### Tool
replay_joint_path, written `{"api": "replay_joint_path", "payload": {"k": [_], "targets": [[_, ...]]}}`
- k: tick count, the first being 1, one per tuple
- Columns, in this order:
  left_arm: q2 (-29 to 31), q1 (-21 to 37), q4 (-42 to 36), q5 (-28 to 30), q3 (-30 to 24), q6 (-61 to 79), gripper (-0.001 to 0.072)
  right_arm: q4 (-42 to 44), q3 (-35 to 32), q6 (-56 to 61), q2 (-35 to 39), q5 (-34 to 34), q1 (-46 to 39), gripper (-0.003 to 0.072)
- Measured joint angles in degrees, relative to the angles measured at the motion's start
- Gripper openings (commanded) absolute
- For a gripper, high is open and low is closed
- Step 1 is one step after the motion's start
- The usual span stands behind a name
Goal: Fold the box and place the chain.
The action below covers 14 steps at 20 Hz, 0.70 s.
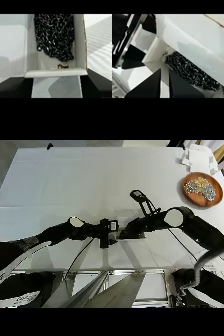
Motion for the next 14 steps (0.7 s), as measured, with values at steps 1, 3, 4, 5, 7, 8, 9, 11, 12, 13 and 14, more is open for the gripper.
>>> {"api": "replay_joint_path", "payload": {"k": [1,3,4,5,7,8,9,11,12,13,14], "targets": [[0.0,0.0,0.0,0.0,0.0,0.0,0.025,-0.3,0.4,0.2,0.9,0.8,-1.1,0.0113],[0.0,0.0,0.0,0.0,0.0,0.0,0.025,-1.5,1.1,0.4,3.6,3.4,-4.6,0.0113],[0.0,0.0,0.0,0.0,0.0,0.0,0.025,-2.6,1.3,0.4,5.3,4.9,-7.0,0.0113],[0.0,0.0,0.0,0.0,0.0,0.0,0.025,-4.1,1.5,0.4,6.8,6.6,-9.6,0.0113],[0.0,0.0,0.0,0.0,0.0,0.0,0.025,-7.9,1.7,0.1,9.4,10.1,-15.0,0.0112],[0.0,0.0,0.0,0.0,0.0,0.0,0.025,-9.9,1.7,-0.5,10.2,11.7,-17.7,0.0112],[0.0,0.0,0.0,0.0,0.0,0.0,0.025,-11.5,1.7,-1.3,10.7,12.8,-20.0,0.0112],[0.0,0.0,0.0,0.0,0.0,0.0,0.025,-13.5,1.7,-3.4,11.0,14.0,-23.6,0.0112],[0.0,0.0,0.0,0.0,0.0,0.0,0.025,-13.9,1.6,-4.3,10.9,13.8,-24.7,0.0112],[0.0,0.0,0.0,0.0,0.0,0.0,0.025,-13.9,1.4,-5.7,10.5,13.4,-25.5,0.0112],[0.0,0.0,0.0,0.0,0.0,0.0,0.025,-13.3,1.2,-7.6,9.9,13.0,-26.1,0.0112]]}}
